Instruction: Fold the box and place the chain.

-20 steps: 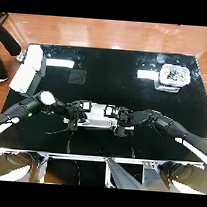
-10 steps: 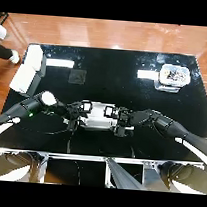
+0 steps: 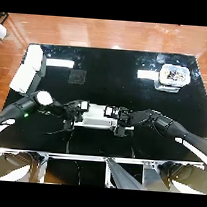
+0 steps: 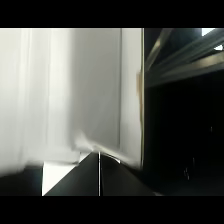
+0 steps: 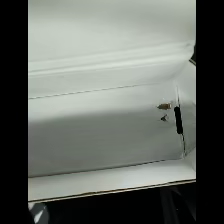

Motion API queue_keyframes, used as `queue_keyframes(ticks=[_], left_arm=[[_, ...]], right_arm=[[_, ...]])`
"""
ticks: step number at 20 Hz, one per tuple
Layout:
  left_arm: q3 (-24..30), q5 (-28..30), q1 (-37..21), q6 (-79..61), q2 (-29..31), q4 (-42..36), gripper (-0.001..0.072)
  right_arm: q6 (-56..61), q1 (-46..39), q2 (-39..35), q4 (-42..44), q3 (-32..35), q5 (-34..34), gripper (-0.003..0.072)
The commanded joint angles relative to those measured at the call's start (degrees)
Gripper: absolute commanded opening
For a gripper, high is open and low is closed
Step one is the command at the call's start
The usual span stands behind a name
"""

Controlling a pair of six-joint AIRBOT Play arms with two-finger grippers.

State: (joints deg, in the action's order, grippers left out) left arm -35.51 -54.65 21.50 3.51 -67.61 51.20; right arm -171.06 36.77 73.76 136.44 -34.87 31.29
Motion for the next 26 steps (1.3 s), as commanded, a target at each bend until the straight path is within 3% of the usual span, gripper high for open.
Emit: queue_keyframes(ticks=[1,4,6,8,13,17,21,26], left_arm=[[-0.04,-3.61,-5.38,12.15,5.66,6.54,0.0021],[-0.04,-3.89,-13.92,20.96,11.98,5.64,0.0022],[-0.04,-4.85,-20.31,32.59,13.60,10.34,0.0022],[0.11,-6.62,-26.18,44.89,13.11,16.39,0.0023],[4.26,-9.29,-35.19,73.05,9.42,13.90,0.0023],[8.11,-10.05,-34.69,70.58,3.17,2.54,0.0024],[8.85,-6.05,-29.97,65.64,-2.62,-7.91,0.0023],[8.50,-2.67,-20.59,65.66,-8.15,-10.34,0.0025]], right_arm=[[0.00,0.04,0.00,0.02,0.00,-0.04,0.0025],[0.00,0.04,0.00,0.02,0.00,-0.02,0.0025],[0.00,0.04,0.00,0.02,0.00,-0.04,0.0025],[0.00,0.04,0.00,0.02,0.00,-0.04,0.0025],[0.04,0.04,0.00,0.09,0.00,-0.09,0.0026],[0.07,0.04,0.00,0.26,0.00,-0.17,0.0025],[0.07,0.04,0.00,0.24,0.00,-0.22,0.0025],[0.09,0.04,0.00,0.26,0.00,-0.22,0.0025]])
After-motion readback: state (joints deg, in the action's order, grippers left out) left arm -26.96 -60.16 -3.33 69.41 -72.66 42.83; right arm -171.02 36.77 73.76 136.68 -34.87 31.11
